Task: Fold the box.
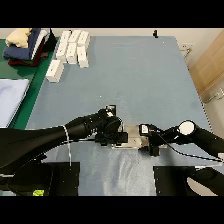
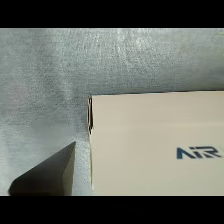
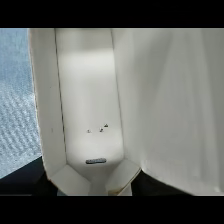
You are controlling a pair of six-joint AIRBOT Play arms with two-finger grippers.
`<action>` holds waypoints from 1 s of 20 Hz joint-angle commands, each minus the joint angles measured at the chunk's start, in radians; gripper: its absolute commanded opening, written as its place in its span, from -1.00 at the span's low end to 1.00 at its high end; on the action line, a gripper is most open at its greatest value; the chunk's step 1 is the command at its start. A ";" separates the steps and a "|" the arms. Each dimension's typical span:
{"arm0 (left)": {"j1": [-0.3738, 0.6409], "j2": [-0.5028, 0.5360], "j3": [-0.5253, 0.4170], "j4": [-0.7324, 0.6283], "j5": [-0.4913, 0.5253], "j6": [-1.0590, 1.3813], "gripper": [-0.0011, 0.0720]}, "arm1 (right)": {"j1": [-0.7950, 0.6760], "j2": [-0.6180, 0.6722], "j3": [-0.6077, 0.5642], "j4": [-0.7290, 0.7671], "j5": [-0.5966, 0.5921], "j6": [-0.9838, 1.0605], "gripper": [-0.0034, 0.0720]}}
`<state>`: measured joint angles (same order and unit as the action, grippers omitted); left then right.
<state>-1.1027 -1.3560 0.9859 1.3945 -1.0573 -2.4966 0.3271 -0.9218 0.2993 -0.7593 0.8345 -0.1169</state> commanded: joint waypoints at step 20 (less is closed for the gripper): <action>-0.019 -0.044 0.034 0.056 -0.020 -0.076 0.38 | 0.000 0.000 0.001 0.000 0.001 0.000 0.53</action>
<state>-1.1168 -1.4055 1.0157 1.4780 -1.0622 -2.5866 0.3271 -0.9218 0.2993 -0.7593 0.8349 -0.1162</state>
